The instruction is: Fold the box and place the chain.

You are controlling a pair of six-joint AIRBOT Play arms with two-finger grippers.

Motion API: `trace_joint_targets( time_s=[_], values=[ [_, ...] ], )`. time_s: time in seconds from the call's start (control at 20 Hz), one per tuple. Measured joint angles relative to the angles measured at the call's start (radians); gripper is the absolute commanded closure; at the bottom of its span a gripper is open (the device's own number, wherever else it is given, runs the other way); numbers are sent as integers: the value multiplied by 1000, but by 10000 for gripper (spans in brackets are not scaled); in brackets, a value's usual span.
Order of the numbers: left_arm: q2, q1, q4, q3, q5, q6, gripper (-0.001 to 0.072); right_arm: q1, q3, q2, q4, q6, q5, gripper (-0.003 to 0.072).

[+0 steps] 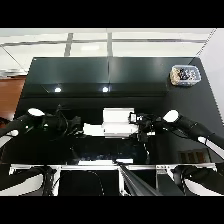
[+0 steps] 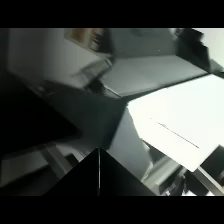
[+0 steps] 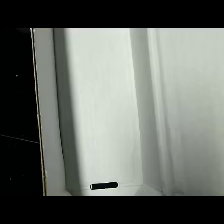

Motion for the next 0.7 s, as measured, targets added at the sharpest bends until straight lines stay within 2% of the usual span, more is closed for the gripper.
trace_joint_targets(
  time_s=[0.35, 0.4, 0.45, 0.5, 0.55, 0.7],
  values=[
    [-66, -103, -71, 68, -25, 101, 679, 0, 0, 0, 0, 0, 0, 206],
    [-69, -104, -74, 77, -40, 112, 611, 0, 0, 0, 0, 0, 0, 206],
    [-69, -105, -76, 86, -50, 127, 350, 0, 0, 0, 0, 0, 0, 206],
    [-72, -105, -79, 94, -71, 137, 119, 0, 0, 0, 0, 0, 0, 206],
    [-72, -105, -80, 102, -89, 145, 73, 0, 0, 0, 0, 0, 0, 206],
    [-73, -106, -93, 120, -132, 159, 74, 0, 0, 0, 0, 0, 0, 206]
  ],
)
